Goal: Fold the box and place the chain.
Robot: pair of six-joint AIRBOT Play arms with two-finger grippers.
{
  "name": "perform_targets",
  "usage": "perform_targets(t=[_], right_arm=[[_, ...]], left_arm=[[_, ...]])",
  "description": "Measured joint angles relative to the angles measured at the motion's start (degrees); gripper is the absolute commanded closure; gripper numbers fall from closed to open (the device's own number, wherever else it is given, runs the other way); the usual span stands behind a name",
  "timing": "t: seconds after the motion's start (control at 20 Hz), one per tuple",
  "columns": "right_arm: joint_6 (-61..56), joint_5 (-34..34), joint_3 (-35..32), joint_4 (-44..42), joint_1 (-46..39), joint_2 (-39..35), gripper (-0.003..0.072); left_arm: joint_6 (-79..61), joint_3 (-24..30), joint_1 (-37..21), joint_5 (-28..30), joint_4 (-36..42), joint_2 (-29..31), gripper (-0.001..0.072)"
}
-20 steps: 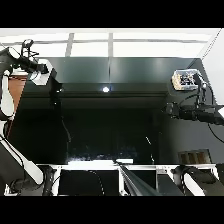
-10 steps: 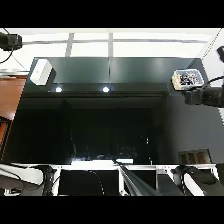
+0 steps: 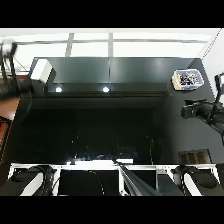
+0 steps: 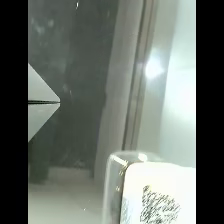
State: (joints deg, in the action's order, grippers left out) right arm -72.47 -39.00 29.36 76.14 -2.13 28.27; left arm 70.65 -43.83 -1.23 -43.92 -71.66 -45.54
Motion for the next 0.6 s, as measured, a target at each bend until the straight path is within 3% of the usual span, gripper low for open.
perform_targets(t=[0.1,0.2,0.35,0.6], right_arm=[[0.04,1.03,-1.99,1.51,0.0,-0.37,0.067],[0.07,1.75,-3.04,2.29,0.0,-0.61,0.067],[0.11,2.21,-3.72,2.95,0.0,-0.72,0.067],[0.2,2.49,-4.04,3.37,0.0,-0.81,0.067]], left_arm=[[0.04,9.68,0.61,5.33,0.33,8.09,0.0684],[0.24,15.04,0.83,7.87,0.37,13.55,0.0683],[0.26,18.73,1.03,8.66,0.87,17.75,0.0683],[0.46,20.55,1.07,9.07,1.81,19.76,0.0683]])
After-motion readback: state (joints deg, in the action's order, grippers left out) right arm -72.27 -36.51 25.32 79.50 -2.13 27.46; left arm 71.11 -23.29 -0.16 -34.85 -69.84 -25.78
